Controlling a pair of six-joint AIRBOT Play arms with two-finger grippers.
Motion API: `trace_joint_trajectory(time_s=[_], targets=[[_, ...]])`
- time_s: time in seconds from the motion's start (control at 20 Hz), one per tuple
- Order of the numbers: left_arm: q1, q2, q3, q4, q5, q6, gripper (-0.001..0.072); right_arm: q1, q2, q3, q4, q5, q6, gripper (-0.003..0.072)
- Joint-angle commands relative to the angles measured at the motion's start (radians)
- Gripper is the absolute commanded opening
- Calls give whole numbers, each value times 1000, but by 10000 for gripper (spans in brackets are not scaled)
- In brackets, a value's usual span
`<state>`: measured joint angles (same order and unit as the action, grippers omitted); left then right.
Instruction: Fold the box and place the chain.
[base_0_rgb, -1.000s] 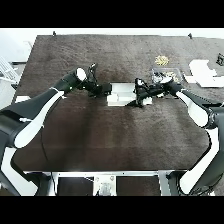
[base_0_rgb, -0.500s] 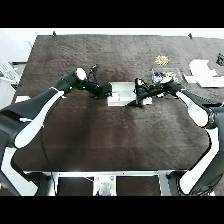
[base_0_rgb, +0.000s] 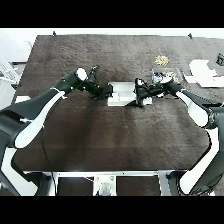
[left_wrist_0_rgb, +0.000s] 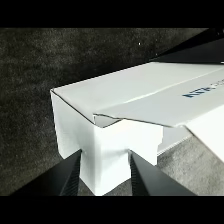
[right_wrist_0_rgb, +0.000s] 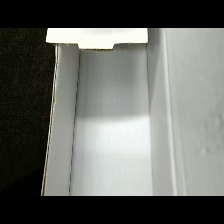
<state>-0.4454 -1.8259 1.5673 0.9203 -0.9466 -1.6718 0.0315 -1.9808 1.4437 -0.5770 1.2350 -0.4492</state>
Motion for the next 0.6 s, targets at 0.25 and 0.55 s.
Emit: trace_joint_trajectory(time_s=[0.25,0.55], targets=[[-22,-1,1,64,39,-82,359,0,0,0,0,0,0,584],[-22,-1,2,79,19,-111,358,0,0,0,0,0,0,584]])
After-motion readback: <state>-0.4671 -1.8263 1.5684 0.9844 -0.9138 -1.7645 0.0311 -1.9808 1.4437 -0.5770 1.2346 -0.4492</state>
